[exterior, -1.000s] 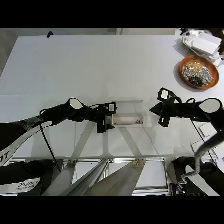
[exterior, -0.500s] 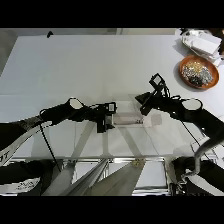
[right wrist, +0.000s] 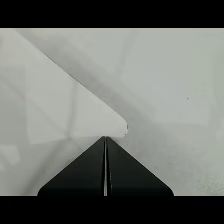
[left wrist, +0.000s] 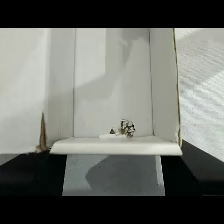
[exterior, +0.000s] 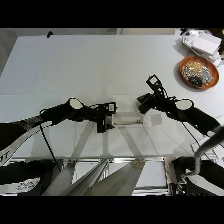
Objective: Fold the box and place the chain.
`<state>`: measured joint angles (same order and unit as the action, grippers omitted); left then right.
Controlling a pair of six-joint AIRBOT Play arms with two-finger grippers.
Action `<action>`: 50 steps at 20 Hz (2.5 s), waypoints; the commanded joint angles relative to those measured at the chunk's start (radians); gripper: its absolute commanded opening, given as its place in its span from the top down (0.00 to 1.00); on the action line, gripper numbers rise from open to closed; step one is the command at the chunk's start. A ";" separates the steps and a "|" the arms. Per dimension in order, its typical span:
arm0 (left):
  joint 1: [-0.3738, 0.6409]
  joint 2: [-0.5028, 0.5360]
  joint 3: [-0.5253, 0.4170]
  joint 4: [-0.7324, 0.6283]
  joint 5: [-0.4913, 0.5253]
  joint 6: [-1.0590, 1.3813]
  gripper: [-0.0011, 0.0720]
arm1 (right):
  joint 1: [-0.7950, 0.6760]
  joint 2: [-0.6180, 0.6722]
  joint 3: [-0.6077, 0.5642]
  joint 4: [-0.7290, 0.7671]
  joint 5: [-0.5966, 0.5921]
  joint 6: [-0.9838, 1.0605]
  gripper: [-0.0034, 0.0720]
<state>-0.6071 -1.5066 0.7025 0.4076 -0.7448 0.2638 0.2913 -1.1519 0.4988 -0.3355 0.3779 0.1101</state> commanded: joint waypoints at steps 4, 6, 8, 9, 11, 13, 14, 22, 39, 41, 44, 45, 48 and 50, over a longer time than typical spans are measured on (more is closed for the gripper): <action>0.001 0.001 0.000 0.000 0.000 0.000 0.54 | 0.002 0.186 0.007 -0.211 0.175 0.149 0.94; 0.001 0.001 0.000 0.000 0.000 0.000 0.54 | 0.002 0.251 0.007 -0.411 0.282 0.273 0.94; 0.001 0.001 0.000 0.000 0.000 0.000 0.54 | 0.002 0.269 0.007 -0.540 0.402 0.288 0.94; 0.001 0.001 0.000 0.000 0.000 0.000 0.54 | 0.002 0.269 0.007 -0.575 0.453 0.297 0.94; 0.001 0.001 0.000 0.000 0.000 0.000 0.54 | -0.007 0.269 0.007 -0.643 0.554 0.301 0.94; 0.001 0.001 0.000 0.000 0.000 0.000 0.54 | -0.056 0.269 0.007 -0.690 0.637 0.299 0.94; 0.001 0.001 0.000 0.000 0.000 0.000 0.54 | -0.085 0.269 0.007 -0.721 0.656 0.292 0.94; 0.001 0.001 0.000 0.000 0.000 0.000 0.54 | -0.105 0.233 -0.009 -0.745 0.500 0.035 0.50; 0.001 0.001 0.000 0.000 0.000 0.000 0.54 | 0.009 0.119 -0.014 -0.709 0.392 -0.019 0.64; 0.001 0.001 0.000 0.000 0.000 0.000 0.54 | 0.009 0.119 -0.014 -0.699 0.391 -0.019 0.64; 0.001 0.001 0.000 0.000 0.000 0.000 0.54 | 0.009 0.117 -0.014 -0.666 0.359 -0.018 0.67; 0.001 0.001 0.000 0.000 0.000 0.000 0.54 | 0.009 0.115 -0.014 -0.662 0.352 -0.018 0.67; 0.001 0.001 0.000 0.000 0.000 0.000 0.54 | 0.024 0.106 -0.014 -0.662 0.350 -0.018 0.67; 0.001 0.001 0.000 0.000 0.000 0.000 0.54 | 0.049 0.099 -0.014 -0.661 0.333 -0.018 0.67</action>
<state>-0.6071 -1.5063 0.7025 0.4076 -0.7448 0.2642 0.3187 -1.0451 0.4850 -1.0027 0.7307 0.0910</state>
